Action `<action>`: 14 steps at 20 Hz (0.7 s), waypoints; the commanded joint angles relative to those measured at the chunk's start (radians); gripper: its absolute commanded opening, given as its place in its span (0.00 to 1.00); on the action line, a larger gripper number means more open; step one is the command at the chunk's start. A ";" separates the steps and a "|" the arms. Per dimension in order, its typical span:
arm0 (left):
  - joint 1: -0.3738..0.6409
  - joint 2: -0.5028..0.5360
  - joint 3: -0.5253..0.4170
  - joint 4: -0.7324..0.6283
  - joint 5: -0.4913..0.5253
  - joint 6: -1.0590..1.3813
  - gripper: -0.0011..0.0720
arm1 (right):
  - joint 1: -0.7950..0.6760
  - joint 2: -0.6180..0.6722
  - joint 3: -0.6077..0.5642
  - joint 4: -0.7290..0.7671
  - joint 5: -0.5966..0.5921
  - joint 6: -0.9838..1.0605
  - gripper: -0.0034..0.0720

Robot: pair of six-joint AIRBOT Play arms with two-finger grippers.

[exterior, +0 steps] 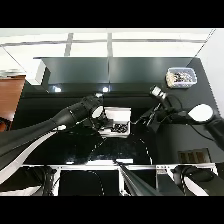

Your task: Fold the box and place the chain.

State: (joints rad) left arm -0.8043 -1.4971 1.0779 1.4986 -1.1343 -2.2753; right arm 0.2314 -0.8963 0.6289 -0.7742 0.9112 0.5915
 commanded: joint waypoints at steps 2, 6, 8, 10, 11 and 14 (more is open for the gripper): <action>0.001 0.001 0.000 0.000 0.008 0.000 0.05 | -0.003 0.050 0.106 0.315 0.155 0.303 0.07; 0.001 0.001 0.000 0.002 0.008 0.000 0.05 | 0.142 0.039 0.105 0.375 -0.044 0.350 0.07; 0.001 0.001 0.000 0.011 0.007 0.001 0.05 | 0.202 0.004 0.105 0.342 -0.081 0.379 0.09; 0.001 0.001 0.000 0.010 0.009 0.000 0.05 | 0.212 -0.019 0.105 0.271 -0.082 0.397 0.66; 0.001 0.001 0.000 0.008 0.014 0.000 0.05 | 0.201 -0.018 0.106 0.217 -0.077 0.396 0.69; 0.001 0.001 0.000 0.006 0.014 0.000 0.05 | 0.111 -0.018 0.106 0.122 0.017 0.373 0.68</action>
State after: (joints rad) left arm -0.8043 -1.4971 1.0779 1.5051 -1.1248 -2.2745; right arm 0.3855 -0.9070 0.7338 -0.5583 0.8768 0.9665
